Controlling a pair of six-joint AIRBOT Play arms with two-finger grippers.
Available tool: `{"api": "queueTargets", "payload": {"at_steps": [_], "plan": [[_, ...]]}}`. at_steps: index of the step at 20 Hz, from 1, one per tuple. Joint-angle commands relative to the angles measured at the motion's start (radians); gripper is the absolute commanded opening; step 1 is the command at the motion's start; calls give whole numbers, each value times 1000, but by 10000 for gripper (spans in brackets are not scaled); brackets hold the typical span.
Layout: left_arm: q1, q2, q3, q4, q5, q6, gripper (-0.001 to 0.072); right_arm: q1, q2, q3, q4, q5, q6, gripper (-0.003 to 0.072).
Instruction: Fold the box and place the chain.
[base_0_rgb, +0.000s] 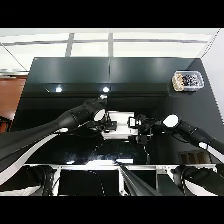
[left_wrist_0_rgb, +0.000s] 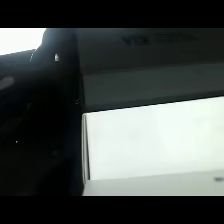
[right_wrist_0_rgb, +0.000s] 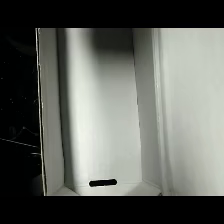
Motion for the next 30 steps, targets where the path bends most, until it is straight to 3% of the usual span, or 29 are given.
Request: {"api": "queueTargets", "payload": {"at_steps": [1,3,7,8,9,10,12,13,14,15,16,21,22,23,24,25,30], "plan": [[-3,-4,2,-17,-4,-40,104,0,0,0,0,0,0,309],[-3,-4,2,-16,-4,-41,28,0,0,0,0,0,0,309],[-3,-4,2,-17,-4,-41,35,0,0,0,0,0,0,309],[-3,-4,3,-17,-4,-41,155,0,0,0,0,0,0,308],[-3,-4,3,-17,-4,-42,326,0,0,0,0,0,0,309],[-3,-4,3,-17,-4,-44,375,0,0,0,0,0,0,308],[-3,-4,3,-13,-1,-44,375,0,0,0,0,0,0,309],[-2,-4,3,-12,3,-44,369,0,0,0,0,0,0,308],[-2,-4,3,-9,3,-44,305,0,0,0,0,0,0,309],[-2,-4,3,-5,3,-44,143,0,0,0,0,0,0,309],[-2,-4,3,-6,4,-44,60,0,0,0,0,0,0,309],[-3,-4,3,-6,4,-43,27,0,0,0,1,0,0,310],[-2,-4,3,-6,3,-43,27,0,0,0,1,0,0,341],[-3,-4,3,-6,4,-43,28,0,0,0,4,0,0,465],[-2,-4,3,-6,5,-43,28,0,1,1,4,0,25,637],[-1,-4,3,-5,4,-43,28,0,8,3,0,0,57,664],[4,-4,3,-6,3,-43,28,0,127,7,-216,31,189,663]]}}
